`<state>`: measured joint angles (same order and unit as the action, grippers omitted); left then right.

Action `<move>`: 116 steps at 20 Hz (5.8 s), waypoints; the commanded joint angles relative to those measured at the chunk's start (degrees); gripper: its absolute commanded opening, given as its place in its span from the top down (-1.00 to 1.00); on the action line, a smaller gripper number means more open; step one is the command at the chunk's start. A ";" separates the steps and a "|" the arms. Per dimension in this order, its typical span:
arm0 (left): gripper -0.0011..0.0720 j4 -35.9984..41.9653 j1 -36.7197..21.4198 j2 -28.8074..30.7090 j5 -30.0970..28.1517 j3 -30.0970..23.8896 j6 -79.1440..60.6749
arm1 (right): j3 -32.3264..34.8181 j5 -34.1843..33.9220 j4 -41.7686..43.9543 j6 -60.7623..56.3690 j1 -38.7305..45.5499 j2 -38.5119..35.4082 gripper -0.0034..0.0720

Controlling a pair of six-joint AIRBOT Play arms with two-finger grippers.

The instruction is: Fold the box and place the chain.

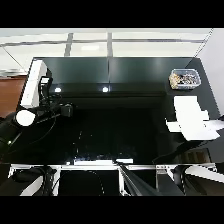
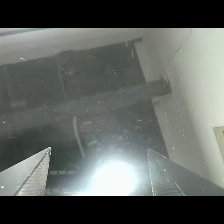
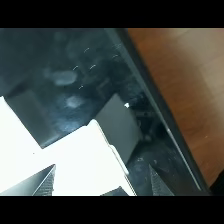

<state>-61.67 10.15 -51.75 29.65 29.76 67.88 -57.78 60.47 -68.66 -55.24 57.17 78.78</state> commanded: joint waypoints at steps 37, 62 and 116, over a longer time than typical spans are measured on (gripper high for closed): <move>-0.97 38.56 1.09 -28.76 29.31 11.15 -15.87 | 38.99 -30.97 72.96 34.95 -73.55 -22.67 0.87; 0.91 23.15 1.18 -46.12 57.18 30.16 -31.65 | 38.99 -31.41 70.97 34.93 -76.22 -22.67 0.87; 0.90 12.22 15.06 -28.87 27.23 19.82 -65.94 | 27.19 -26.95 27.67 54.18 -90.36 -18.84 -0.95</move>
<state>-49.54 25.21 -80.58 55.83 49.56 1.91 -30.41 37.45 -38.96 -1.04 -33.06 62.98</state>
